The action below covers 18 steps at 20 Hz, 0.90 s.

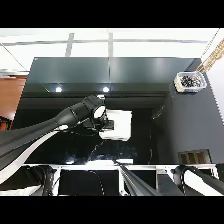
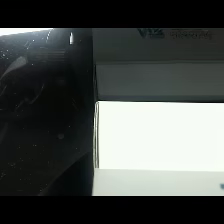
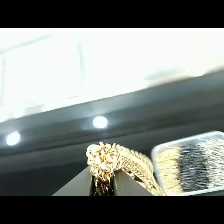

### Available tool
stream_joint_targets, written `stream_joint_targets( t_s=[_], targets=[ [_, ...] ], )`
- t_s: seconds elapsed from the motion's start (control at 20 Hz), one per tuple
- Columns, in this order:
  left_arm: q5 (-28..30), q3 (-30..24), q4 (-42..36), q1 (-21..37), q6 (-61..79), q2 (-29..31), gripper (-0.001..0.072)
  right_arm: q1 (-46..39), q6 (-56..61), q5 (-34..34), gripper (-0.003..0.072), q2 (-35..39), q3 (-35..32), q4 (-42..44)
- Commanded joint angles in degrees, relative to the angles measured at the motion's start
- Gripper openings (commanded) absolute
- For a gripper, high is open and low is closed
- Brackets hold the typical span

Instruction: Fold the box and place the chain.

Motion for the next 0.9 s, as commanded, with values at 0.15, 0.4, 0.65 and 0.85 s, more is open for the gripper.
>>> stream_joint_targets(
  t_s=[0.15, 0.4, 0.65, 0.85],
  targets=[
    [-0.55, 0.00, 0.26, 0.04, 0.00, 0.04, 0.0026, 5.86, -6.84, 15.69, 0.0010, 12.02, -0.02, 6.03],
    [-0.42, 0.00, 0.26, 0.04, 0.00, 0.04, 0.0026, 18.91, -9.97, 25.18, 0.0011, 12.52, -4.92, 9.16],
    [-0.39, 0.00, 0.26, 0.04, 0.00, 0.04, 0.0026, 27.06, -10.01, 20.55, 0.0010, 12.48, -18.29, 14.86],
    [-0.39, 0.00, 0.26, 0.04, 0.00, 0.04, 0.0026, 30.27, -11.30, 15.23, 0.0010, 12.33, -26.58, 22.99]
  ],
)
